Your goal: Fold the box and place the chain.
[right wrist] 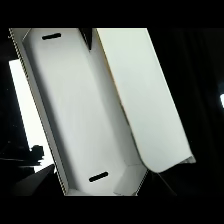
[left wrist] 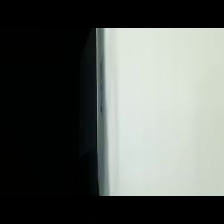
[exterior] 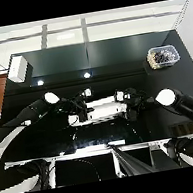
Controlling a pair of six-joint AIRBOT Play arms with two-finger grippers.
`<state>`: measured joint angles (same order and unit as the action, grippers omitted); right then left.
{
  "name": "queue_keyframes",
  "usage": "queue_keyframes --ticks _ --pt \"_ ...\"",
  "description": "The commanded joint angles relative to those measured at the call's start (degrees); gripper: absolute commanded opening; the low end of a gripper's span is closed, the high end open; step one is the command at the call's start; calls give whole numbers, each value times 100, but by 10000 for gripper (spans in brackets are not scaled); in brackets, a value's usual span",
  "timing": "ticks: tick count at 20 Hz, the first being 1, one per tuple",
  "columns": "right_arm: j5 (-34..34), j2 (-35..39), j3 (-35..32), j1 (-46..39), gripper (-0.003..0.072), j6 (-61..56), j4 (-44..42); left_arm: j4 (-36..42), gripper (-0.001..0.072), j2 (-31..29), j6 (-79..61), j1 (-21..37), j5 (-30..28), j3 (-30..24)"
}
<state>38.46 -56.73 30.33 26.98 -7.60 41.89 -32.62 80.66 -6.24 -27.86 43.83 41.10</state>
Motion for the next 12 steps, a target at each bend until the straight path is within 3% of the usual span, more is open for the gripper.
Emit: queue_keyframes --ticks 1,8,12 --pt "-101 -208 37 -219 686 470 -461 -15 25 2 0 -2 13 0" --pt "-94 -420 37 -251 686 935 -898 -15 25 2 -2 -2 11 0" --pt "380 -468 35 -251 686 1250 -1165 -17 25 2 0 -2 11 0"
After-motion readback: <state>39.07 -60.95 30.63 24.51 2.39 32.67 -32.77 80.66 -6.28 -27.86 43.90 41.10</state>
